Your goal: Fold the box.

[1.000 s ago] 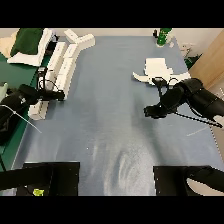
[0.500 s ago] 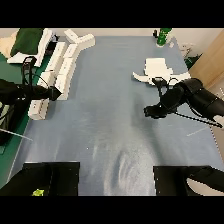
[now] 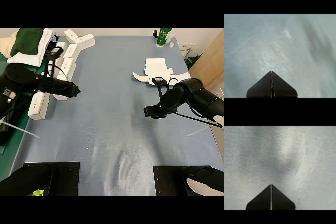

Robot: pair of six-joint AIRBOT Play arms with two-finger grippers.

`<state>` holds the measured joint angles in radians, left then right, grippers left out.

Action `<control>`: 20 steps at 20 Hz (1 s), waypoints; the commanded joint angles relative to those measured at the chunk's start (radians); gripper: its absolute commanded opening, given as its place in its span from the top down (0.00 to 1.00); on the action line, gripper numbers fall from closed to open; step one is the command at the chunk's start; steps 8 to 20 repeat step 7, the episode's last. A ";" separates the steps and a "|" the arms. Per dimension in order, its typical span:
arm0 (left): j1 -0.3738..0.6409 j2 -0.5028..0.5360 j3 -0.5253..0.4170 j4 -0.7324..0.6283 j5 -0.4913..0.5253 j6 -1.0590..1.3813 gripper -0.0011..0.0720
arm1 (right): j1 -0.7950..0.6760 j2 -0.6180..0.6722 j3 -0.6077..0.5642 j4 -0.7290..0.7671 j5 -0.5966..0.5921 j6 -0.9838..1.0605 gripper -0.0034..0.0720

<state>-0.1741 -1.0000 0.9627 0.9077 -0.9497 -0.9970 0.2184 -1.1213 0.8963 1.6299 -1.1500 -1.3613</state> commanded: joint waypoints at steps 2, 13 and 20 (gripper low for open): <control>-0.127 -0.095 0.025 0.008 0.021 -0.051 0.96 | 0.000 0.000 0.001 0.000 0.000 0.000 0.93; -0.159 -0.110 0.025 0.005 0.023 -0.050 0.96 | 0.000 0.000 0.001 0.000 0.000 0.000 0.93; -0.159 -0.110 0.025 0.005 0.023 -0.050 0.96 | 0.000 0.000 0.001 0.000 0.000 0.000 0.93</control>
